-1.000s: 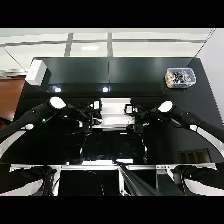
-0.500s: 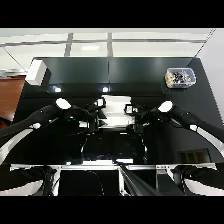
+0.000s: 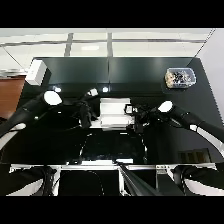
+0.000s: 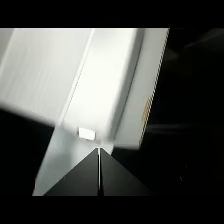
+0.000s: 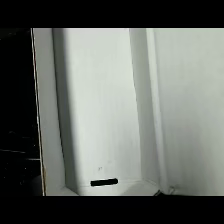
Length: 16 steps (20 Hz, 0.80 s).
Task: Fold the box and place the chain.
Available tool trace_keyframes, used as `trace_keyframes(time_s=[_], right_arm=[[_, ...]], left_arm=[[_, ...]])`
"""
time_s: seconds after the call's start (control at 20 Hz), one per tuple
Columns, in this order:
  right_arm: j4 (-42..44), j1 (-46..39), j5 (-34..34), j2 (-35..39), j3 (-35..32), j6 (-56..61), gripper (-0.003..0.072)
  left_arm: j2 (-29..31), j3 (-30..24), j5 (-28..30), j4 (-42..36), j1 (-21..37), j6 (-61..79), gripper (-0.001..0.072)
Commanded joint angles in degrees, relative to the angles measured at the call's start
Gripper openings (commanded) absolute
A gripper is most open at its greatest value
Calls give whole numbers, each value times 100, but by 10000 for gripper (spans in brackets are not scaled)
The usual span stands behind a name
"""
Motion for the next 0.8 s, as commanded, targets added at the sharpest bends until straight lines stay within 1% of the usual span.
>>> trace_keyframes(time_s=[0.0,0.05,0.1,0.15,0.2,0.3,0.4,0.45,0.55,0.65,0.75], right_arm=[[-2,7,4,-2,2,2,483],[-2,7,7,-2,2,2,483],[-2,7,7,-2,2,2,483],[-2,7,4,-2,2,2,483],[-2,7,7,-2,2,2,483],[-2,7,7,-2,2,2,483],[-2,7,4,-2,2,0,483],[-2,7,7,-2,2,2,483],[-2,7,7,-2,2,2,483],[-2,7,7,-2,2,2,483],[0,7,4,-2,2,2,483]], left_arm=[[448,42,-702,1779,702,-3222,27],[444,-17,-883,1878,1047,-3825,27],[439,-133,-1014,1766,1471,-4301,27],[435,-302,-1012,1473,1875,-4570,28],[431,-551,-957,1010,2308,-4684,28],[428,-1064,-879,175,3038,-4621,27],[411,-1390,-831,-354,3569,-4424,27],[391,-1467,-767,-544,3711,-4350,27],[254,-1484,-660,-621,3713,-4336,27],[-33,-1484,-614,-717,3543,-4186,27],[-417,-1484,-555,-1167,3276,-3873,27]])
